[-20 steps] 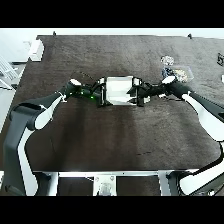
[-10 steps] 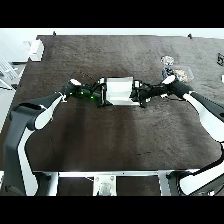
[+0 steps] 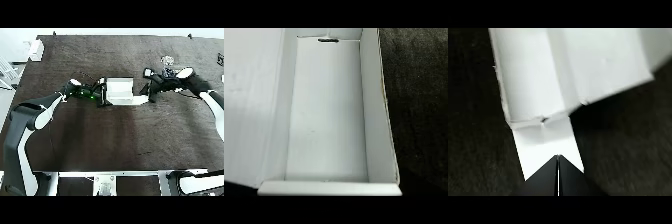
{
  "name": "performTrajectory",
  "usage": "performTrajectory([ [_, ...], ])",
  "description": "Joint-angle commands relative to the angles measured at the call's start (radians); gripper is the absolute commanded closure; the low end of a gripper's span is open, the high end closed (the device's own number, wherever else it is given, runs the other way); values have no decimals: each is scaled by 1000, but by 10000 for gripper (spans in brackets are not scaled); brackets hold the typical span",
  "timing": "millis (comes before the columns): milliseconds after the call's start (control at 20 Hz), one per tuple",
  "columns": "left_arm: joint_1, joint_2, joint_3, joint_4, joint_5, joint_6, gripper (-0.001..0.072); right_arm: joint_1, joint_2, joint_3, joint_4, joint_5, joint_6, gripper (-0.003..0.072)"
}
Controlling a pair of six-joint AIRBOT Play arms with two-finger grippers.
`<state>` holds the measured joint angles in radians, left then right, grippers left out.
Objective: Fold the box and place the chain.
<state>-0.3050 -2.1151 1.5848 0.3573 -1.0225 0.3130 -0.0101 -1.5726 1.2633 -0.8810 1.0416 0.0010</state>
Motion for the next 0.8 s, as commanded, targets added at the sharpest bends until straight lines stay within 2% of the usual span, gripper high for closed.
performTrajectory([
  [0,1,0,1,1,-1,2,236,-79,46,1,-10,2,233,674],
  [250,1,0,1,1,0,2,236,-214,23,0,36,-2,538,675],
  [450,1,0,1,1,0,2,236,-240,-76,0,42,0,726,676],
  [750,1,0,1,1,0,2,236,-179,-231,0,156,52,762,675],
])
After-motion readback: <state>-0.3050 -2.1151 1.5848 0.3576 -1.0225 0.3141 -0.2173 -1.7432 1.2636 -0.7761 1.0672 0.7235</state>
